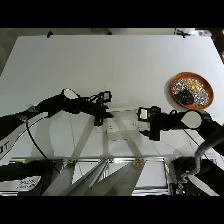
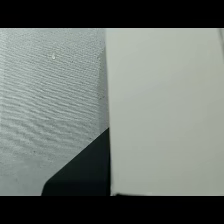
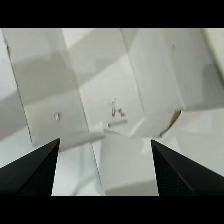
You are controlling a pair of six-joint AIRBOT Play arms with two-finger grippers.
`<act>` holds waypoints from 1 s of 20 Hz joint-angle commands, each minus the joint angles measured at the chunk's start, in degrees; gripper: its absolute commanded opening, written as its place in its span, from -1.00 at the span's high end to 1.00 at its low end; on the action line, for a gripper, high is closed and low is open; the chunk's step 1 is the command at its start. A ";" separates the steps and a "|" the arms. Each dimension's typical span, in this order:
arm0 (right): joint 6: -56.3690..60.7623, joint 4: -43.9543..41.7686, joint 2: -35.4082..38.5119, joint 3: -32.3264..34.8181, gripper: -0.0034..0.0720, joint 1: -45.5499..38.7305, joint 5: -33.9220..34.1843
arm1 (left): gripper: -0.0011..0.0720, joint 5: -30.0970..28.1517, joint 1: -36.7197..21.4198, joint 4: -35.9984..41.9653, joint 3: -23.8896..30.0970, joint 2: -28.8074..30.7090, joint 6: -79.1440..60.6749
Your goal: Fold the box and place the chain.
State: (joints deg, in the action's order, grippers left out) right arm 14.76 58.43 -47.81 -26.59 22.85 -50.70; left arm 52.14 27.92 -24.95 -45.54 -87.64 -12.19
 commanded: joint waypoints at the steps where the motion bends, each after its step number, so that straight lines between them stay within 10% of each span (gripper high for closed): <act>1: 0.39 7.63 5.46 2.71 -0.85 0.76 0.96 | 0.94 -0.04 0.02 0.00 0.00 -0.04 0.00; 20: 5.97 2.80 -0.74 6.34 -0.94 10.47 19.58 | 0.94 -0.04 0.02 0.00 0.00 -0.02 0.00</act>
State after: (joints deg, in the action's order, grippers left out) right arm 20.78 62.13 -48.38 -20.12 33.21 -33.95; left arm 52.12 27.92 -25.02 -45.52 -87.66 -12.12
